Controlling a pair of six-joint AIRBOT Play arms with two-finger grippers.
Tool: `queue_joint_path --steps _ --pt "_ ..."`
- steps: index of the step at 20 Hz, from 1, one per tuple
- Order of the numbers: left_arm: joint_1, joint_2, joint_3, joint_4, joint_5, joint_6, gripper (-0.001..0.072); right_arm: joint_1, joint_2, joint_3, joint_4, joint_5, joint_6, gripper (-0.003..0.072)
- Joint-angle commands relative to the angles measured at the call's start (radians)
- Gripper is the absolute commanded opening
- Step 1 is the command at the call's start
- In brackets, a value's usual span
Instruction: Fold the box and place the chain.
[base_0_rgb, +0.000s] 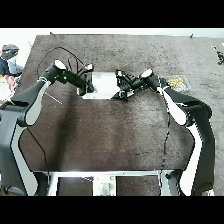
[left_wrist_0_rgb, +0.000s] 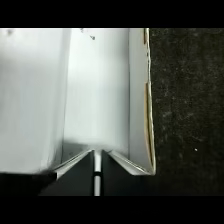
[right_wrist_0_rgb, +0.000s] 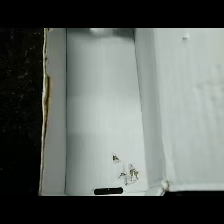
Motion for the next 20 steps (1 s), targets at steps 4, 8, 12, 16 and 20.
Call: queue_joint_path --steps 4,8,12,16,20 --pt "0.061 0.005 0.117 -0.023 -0.229 -0.191 0.0007 0.001 0.001 0.0 0.0 0.0 0.0 0.039" --pt "0.087 0.029 0.206 -0.022 -0.177 -0.436 0.0004 0.001 0.0 0.0 0.0 0.0 0.0 0.039" --pt "0.157 0.151 0.151 -0.006 -0.026 -0.698 0.0004 0.001 0.0 0.0 0.0 0.0 0.0 0.039" --pt "0.207 0.279 0.002 0.079 0.046 -0.86 0.0004 0.001 0.001 0.0 0.0 0.0 0.0 0.039" --pt "0.249 0.306 -0.17 0.051 0.102 -0.94 0.0004 0.001 0.001 0.0 0.0 0.0 0.0 0.039"
